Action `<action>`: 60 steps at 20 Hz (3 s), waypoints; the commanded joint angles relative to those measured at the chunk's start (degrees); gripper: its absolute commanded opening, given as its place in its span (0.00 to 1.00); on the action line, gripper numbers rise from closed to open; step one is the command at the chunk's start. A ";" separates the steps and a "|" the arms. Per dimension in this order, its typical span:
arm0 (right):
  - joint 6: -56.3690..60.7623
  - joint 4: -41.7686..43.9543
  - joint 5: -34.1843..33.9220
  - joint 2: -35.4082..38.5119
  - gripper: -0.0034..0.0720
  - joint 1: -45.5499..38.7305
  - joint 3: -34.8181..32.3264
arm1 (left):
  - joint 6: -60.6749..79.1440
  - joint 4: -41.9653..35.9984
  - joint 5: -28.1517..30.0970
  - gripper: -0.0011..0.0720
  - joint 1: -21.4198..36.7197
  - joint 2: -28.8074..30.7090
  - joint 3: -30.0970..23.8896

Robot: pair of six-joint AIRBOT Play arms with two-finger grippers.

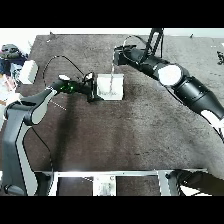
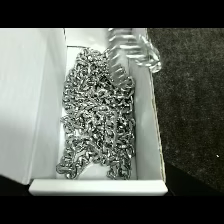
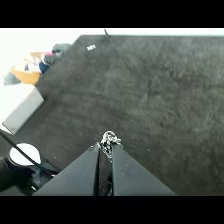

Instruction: Fold the box and place the chain.

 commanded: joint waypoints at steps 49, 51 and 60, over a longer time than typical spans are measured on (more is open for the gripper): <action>-64.72 29.83 63.76 -40.22 0.26 -23.67 33.79 | 0.00 0.02 0.02 0.25 0.04 -0.02 0.04; -65.88 29.51 63.60 -40.44 0.33 -22.86 33.79 | 0.00 0.02 0.02 0.25 0.04 -0.02 0.04; -67.47 22.03 64.00 -40.52 0.38 -18.49 33.77 | 0.00 0.02 0.02 0.25 0.04 -0.02 0.04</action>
